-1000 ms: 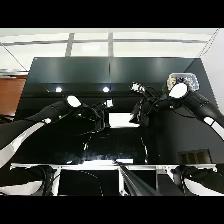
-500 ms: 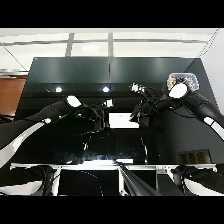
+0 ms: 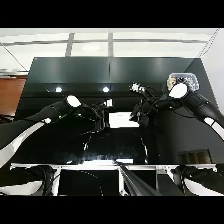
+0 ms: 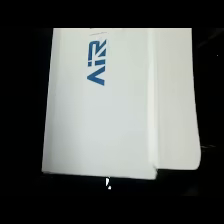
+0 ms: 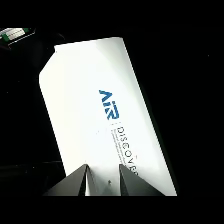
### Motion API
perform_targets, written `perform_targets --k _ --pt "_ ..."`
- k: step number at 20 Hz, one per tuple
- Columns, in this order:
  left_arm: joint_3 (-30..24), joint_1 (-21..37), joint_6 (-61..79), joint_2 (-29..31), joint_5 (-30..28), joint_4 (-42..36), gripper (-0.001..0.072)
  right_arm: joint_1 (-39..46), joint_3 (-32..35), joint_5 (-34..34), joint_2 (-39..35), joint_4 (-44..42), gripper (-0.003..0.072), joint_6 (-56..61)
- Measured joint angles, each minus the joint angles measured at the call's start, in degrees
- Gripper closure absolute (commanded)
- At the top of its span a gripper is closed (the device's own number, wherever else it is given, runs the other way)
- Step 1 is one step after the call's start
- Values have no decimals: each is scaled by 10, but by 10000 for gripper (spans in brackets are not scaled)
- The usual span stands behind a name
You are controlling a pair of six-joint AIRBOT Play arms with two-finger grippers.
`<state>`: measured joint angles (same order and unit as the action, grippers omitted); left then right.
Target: Fold the box and place the chain.
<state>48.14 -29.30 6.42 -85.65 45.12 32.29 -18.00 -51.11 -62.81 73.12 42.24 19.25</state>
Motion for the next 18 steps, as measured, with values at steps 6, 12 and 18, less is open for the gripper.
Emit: perform_targets --k 6,12,18 --pt "0 0 1 0 1 0 218 0 0 9 -2 0 113 0" --pt "0 0 1 0 1 0 218 -10 0 -1 -2 33 65 0" --pt "0 0 1 0 1 0 218 -19 0 22 -2 69 66 0"
